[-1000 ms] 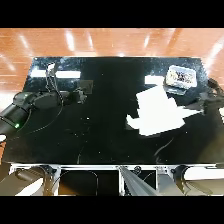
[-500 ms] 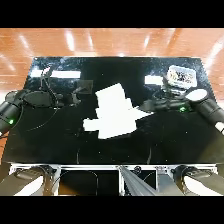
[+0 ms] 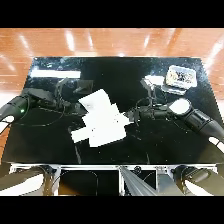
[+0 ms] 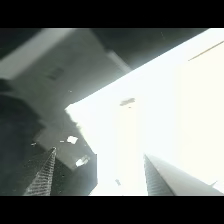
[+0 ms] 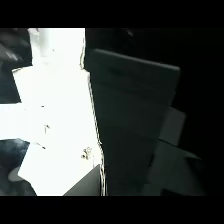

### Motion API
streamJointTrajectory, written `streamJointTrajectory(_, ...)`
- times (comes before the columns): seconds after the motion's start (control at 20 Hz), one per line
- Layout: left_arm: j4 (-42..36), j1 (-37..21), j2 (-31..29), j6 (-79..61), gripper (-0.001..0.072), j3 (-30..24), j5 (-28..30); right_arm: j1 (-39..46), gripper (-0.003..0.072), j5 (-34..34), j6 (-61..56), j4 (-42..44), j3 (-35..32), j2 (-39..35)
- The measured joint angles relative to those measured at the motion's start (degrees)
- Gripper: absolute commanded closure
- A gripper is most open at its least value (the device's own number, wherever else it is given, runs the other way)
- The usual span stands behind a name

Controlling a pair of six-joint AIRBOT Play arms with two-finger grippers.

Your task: Fold the box and place the chain.

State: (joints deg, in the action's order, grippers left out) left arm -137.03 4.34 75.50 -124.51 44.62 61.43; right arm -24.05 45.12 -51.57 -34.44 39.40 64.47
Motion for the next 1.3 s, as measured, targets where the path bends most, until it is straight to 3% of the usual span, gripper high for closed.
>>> streamJointTrajectory(0.4,-12.46,-0.33,10.69,-24.94,0.0103,0.0,12.41,-0.31,0.0654,4.39,-4.17,-0.15,-0.04,-0.35)
streamJointTrajectory(0.55,-14.36,-0.33,12.26,-30.18,0.0183,0.07,15.45,0.85,0.0654,4.85,-5.14,-0.2,-0.04,-0.35)
streamJointTrajectory(0.75,-15.15,-0.33,13.0,-33.11,0.0316,0.85,17.25,2.62,0.0654,5.73,-5.95,-0.2,-0.04,-0.35)
streamJointTrajectory(0.95,-15.45,0.28,13.29,-34.18,0.0638,1.6,17.62,3.08,0.0655,6.75,-6.12,-0.52,-0.04,-0.35)
streamJointTrajectory(1.0,-15.56,0.5,13.31,-34.56,0.0665,1.75,18.08,3.13,0.0653,6.86,-6.14,-0.85,-0.04,-0.35)
streamJointTrajectory(1.05,-15.61,0.79,13.33,-34.53,0.0672,1.92,17.94,3.15,0.0584,6.93,-6.36,-1.09,-0.04,-0.35)
streamJointTrajectory(1.1,-15.52,0.96,13.35,-34.53,0.0692,2.1,17.46,3.19,0.0118,6.97,-6.99,-1.05,-0.04,-0.35)
streamJointTrajectory(1.15,-15.34,1.25,13.35,-34.27,0.0692,2.38,16.79,3.37,-0.0027,7.19,-7.5,-1.27,-0.04,-0.35)
streamJointTrajectory(1.3,-15.17,1.84,13.35,-34.32,0.0692,3.91,17.27,6.05,-0.0024,9.42,-9.05,-3.8,0.52,-0.35)
